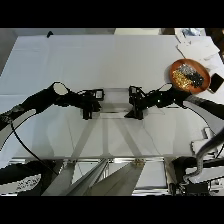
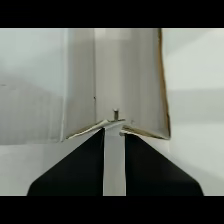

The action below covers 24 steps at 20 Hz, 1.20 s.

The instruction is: Fold the box and place the chain.

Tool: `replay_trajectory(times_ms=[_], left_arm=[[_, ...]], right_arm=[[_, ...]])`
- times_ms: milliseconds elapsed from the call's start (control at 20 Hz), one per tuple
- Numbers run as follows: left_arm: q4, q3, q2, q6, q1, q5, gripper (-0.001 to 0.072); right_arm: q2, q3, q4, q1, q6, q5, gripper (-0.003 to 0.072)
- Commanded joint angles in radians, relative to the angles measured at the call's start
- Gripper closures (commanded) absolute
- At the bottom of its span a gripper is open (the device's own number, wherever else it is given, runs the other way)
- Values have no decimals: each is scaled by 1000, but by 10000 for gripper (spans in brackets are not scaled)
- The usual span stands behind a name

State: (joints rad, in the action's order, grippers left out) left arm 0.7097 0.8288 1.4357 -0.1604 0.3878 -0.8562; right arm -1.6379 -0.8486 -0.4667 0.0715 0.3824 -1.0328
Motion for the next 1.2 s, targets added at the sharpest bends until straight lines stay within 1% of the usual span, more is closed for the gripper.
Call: replay_trajectory(times_ms=[0,50,100,200,250,300,500,550,600,650,750,800,900,1050,1150], left_arm=[[-93,0,2,-1,0,23,565],[-101,0,2,0,0,23,537],[-100,0,2,0,0,23,466],[-100,0,2,0,0,23,242],[-100,0,2,0,0,23,156],[-100,0,2,0,0,22,134],[-99,0,2,0,0,19,135],[-99,0,2,1,0,11,147],[-99,0,2,1,0,-1,238],[-99,0,2,0,0,-11,345],[-96,0,1,0,0,-7,535],[-84,0,-3,0,-1,-6,585],[-35,0,-21,5,-2,-8,584],[22,0,-95,11,-16,-16,588],[22,0,-173,23,-57,-52,701]], right_arm=[[0,-1,-1,1,1,-1,230],[0,-1,-1,1,1,-1,230],[0,-1,-1,1,1,-1,230],[0,-1,-1,1,1,-1,230],[0,-1,-1,1,1,-1,230],[0,-1,-1,1,1,-1,230],[0,-1,-1,1,1,-1,230],[0,-1,-1,1,1,-1,230],[0,-1,-1,1,1,-1,230],[0,-1,-1,1,1,-1,230],[0,-1,-1,1,1,-1,230],[0,-1,-1,1,1,-1,230],[0,-1,-1,1,0,-1,230],[0,-1,-1,1,1,-1,230],[0,-1,-1,1,1,-1,230]])
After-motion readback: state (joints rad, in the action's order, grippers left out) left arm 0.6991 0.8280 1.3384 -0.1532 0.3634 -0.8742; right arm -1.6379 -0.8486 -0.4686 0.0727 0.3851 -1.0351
